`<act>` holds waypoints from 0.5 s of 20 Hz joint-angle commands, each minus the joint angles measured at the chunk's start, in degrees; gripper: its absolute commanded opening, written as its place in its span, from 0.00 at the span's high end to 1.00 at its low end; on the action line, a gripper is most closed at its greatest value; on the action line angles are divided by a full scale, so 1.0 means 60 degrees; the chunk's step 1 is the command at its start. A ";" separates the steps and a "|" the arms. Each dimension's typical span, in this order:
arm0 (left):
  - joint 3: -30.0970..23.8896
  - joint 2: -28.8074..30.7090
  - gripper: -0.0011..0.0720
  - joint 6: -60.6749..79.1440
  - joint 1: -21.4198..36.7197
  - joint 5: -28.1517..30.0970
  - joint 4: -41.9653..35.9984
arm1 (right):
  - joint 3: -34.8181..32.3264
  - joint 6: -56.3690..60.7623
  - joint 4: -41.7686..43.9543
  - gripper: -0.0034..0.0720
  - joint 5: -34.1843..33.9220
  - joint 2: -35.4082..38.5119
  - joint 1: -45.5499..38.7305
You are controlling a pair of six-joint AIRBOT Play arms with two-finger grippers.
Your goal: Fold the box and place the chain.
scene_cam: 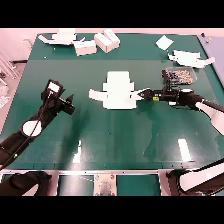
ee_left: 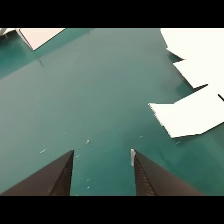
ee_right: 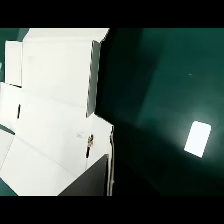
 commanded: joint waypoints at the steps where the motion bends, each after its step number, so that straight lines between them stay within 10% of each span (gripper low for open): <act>1: 0.0011 0.0007 0.41 0.0004 -0.0004 0.0040 0.0117 | 0.0098 0.0058 -0.0291 0.95 0.0055 0.0007 0.0011; 10: 0.0007 0.0004 0.41 0.0011 -0.0004 0.0040 0.0219 | 0.0095 -0.0627 -0.0291 0.95 -0.0044 0.0029 0.0295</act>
